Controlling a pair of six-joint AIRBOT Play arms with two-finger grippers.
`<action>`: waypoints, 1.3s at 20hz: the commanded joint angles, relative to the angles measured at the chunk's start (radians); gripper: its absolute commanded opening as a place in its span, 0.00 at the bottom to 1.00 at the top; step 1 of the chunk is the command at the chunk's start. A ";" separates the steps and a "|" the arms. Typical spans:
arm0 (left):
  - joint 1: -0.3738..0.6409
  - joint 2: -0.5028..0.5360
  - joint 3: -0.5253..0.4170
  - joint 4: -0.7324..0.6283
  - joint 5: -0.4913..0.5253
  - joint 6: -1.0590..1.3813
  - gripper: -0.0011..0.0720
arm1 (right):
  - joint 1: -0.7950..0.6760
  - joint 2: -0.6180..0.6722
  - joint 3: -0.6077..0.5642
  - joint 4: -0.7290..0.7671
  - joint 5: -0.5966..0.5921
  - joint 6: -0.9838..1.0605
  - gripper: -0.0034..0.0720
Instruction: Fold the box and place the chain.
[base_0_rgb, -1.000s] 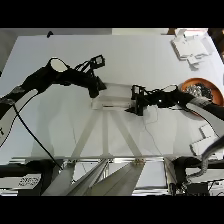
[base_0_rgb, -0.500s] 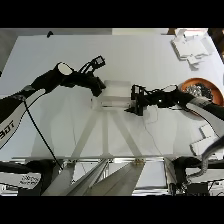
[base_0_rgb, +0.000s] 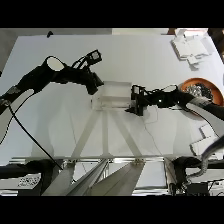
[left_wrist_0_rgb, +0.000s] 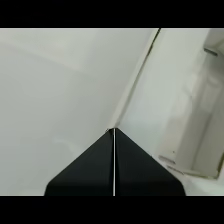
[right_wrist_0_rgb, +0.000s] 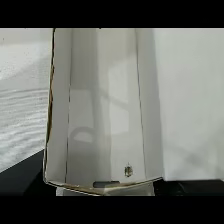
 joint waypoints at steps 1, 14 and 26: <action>-0.003 0.007 0.001 0.145 -0.139 0.000 0.03 | 0.001 0.000 0.000 0.002 0.000 0.001 0.74; -0.054 -0.097 -0.002 0.227 -0.114 0.000 0.71 | 0.001 0.000 0.000 0.002 0.000 0.001 0.74; -0.058 -0.123 -0.002 0.377 -0.058 0.001 0.70 | 0.001 0.000 0.000 0.002 0.000 0.001 0.74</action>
